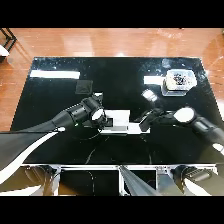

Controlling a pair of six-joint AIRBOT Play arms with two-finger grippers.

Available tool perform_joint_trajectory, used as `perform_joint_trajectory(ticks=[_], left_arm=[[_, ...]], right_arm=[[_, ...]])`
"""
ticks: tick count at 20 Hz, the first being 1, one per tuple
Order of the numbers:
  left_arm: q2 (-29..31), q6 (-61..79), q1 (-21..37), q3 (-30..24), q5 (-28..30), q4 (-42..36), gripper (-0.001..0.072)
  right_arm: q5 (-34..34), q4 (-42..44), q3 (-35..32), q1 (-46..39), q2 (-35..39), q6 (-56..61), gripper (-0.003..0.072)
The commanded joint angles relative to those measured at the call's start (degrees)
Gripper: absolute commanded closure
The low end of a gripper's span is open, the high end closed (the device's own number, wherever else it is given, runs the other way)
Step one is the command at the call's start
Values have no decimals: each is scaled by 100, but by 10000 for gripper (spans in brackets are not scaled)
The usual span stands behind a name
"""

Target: Fold the box and place the chain.

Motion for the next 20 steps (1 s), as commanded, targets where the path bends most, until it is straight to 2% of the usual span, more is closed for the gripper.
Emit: perform_joint_trajectory(ticks=[1, 2, 4, 7, 10, 13, 16, 17, 18, 19, 20], left_arm=[[2, 0, 2, 2, -63, 4, 686], [2, 0, 2, 2, -68, 7, 685], [0, 2, 2, 2, -72, 26, 686], [0, 4, 2, 2, -63, 28, 686], [0, 20, 2, 2, -61, 63, 686], [0, 20, 2, 2, -61, 57, 686], [0, 20, 2, 2, -79, 42, 686], [0, 20, 2, 2, -79, 42, 686], [0, 20, 2, 2, -81, 42, 686], [0, 20, 2, 2, -79, 42, 686], [0, 20, 2, 2, -79, 42, 686]], right_arm=[[1161, -361, 11, -1335, 507, 2406, 664], [1434, -400, 9, -1735, 503, 2763, 664], [1508, -914, 4, -2306, 479, 3589, 663], [1545, -1451, 2, -2492, 273, 4363, 664], [1738, -1023, 4, -2124, -330, 4360, 664], [1421, -575, 4, -1510, -953, 4356, 664], [1095, 455, 17, -1130, -1132, 3720, 644], [1156, 844, 81, -1058, -1132, 3257, 439], [1270, 1021, 164, -1008, -1132, 3049, 197], [1421, 1008, 271, -960, -1132, 2979, 83], [1589, 925, 361, -929, -1132, 2977, 80]])
